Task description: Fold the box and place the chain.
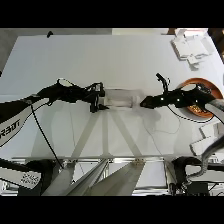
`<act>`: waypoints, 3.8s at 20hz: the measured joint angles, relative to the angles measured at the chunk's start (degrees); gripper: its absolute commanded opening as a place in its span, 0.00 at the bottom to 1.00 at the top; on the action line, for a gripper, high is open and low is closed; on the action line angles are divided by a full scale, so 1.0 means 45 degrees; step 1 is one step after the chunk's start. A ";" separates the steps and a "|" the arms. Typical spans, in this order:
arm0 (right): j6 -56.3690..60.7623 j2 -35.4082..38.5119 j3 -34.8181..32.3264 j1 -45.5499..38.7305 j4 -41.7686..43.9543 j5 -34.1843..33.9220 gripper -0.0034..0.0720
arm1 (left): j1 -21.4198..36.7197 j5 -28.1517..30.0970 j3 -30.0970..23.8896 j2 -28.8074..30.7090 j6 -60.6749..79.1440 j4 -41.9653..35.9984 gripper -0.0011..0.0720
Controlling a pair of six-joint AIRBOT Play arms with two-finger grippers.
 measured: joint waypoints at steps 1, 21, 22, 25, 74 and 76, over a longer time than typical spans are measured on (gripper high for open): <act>-0.0209 -0.0015 0.0000 0.0010 0.0408 0.0214 0.28 | 0.0000 0.0000 0.0000 0.0000 0.0000 0.0000 0.48; -0.1161 0.0719 -0.0005 0.1894 0.0413 -0.2929 0.58 | 0.0000 0.0005 0.0000 0.0000 0.0000 -0.0005 0.48; -0.1020 0.0831 0.0000 0.1923 0.0146 -0.3079 0.58 | 0.0000 0.0005 0.0000 0.0000 0.0000 -0.0010 0.48; -0.0359 0.1098 0.0000 0.2025 -0.0845 -0.3419 0.58 | -0.0005 0.0000 0.0000 0.0000 0.0000 -0.0010 0.48; 1.5484 0.0850 0.2171 0.7033 -1.3386 -0.5163 0.59 | 0.0000 0.0010 0.0000 0.0000 0.0005 0.0005 0.48; 1.5650 0.0612 0.2239 0.7062 -1.3493 -0.5042 0.58 | 0.0000 0.0005 0.0000 0.0000 0.0005 0.0005 0.48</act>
